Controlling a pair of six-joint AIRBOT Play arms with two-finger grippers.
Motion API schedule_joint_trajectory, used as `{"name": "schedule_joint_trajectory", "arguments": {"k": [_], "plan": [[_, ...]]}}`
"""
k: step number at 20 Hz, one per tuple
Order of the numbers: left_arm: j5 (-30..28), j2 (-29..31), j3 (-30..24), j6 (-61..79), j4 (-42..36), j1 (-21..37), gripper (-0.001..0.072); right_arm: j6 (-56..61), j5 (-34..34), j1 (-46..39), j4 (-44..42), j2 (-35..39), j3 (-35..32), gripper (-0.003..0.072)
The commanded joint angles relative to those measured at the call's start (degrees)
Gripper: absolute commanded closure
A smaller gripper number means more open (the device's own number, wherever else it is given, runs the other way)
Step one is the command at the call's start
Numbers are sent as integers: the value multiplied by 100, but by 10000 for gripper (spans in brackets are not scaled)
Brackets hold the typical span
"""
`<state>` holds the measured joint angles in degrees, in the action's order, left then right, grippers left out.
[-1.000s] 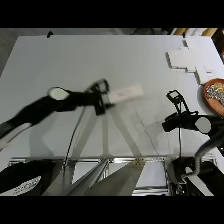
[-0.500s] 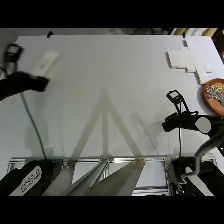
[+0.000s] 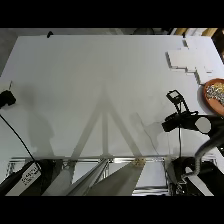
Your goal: Fold the box and place the chain.
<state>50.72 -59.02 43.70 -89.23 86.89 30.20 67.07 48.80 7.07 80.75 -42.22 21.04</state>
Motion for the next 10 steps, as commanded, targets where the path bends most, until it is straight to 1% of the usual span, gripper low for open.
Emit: {"name": "schedule_joint_trajectory", "arguments": {"k": [1,3,4,5,6,7,8,9,10], "plan": [[560,-308,0,-273,254,87,395,2,2,-4,-2,-4,2,670],[730,-472,0,-273,330,87,344,2,2,-4,-2,-4,2,670],[787,-535,0,-273,363,87,287,2,2,-4,-2,-4,2,670],[846,-592,0,-273,376,87,254,2,2,-4,-2,-4,2,670],[901,-629,0,-273,382,87,254,2,2,-4,-2,-4,2,670],[929,-634,0,-273,380,85,239,2,2,-4,-2,-4,2,670],[953,-629,0,-273,380,85,166,2,2,-4,-2,-4,2,670],[986,-625,0,-273,378,76,63,2,2,-4,-2,-4,2,670],[1014,-614,0,-275,376,76,15,2,2,-4,-2,-4,2,670]]}}
